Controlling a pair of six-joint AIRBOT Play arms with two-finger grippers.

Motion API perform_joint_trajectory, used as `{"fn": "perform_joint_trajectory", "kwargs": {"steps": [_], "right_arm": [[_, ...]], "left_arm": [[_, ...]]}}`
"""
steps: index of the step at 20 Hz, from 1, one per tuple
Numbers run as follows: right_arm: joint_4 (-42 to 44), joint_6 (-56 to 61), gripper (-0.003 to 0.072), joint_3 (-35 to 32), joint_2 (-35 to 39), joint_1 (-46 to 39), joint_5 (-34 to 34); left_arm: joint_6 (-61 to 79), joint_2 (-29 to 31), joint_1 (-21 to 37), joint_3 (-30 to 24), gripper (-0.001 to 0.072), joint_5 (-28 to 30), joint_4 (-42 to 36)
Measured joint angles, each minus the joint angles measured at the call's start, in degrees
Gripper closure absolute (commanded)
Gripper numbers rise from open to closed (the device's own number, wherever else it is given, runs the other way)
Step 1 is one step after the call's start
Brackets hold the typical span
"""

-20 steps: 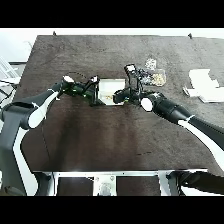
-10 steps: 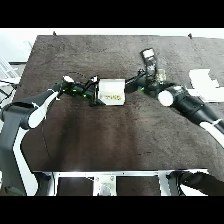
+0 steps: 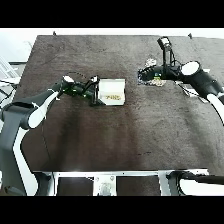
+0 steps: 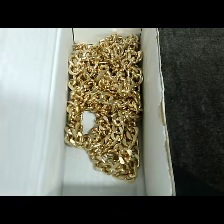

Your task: Fold the box and place the chain.

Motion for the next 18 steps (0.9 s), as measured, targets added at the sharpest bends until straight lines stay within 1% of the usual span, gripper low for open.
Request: {"fn": "perform_joint_trajectory", "kwargs": {"steps": [4,9,12,15,17,18], "right_arm": [[7.28,-9.18,0.068,7.63,-9.4,-0.9,4.9],[10.78,-14.32,0.068,17.25,-18.8,0.33,11.32],[11.37,-15.96,0.0678,19.93,-21.62,1.66,15.47],[11.5,-16.68,0.0677,20.9,-22.67,2.71,19.28],[11.61,-17.05,0.0605,21.18,-22.97,3.06,22.36],[11.61,-17.27,0.0594,21.27,-23.02,3.23,24.3]], "left_arm": [[0.0,0.0,0.0,0.0,0.0371,0.0,0.02],[0.0,0.0,0.0,0.0,0.0371,-0.02,0.0],[0.0,0.0,0.0,0.0,0.037,-0.02,0.0],[0.0,0.0,0.0,0.0,0.0371,-0.02,0.0],[0.0,0.0,0.0,0.0,0.0371,-0.02,0.0],[0.0,0.0,0.0,0.0,0.0371,-0.02,0.0]]}}
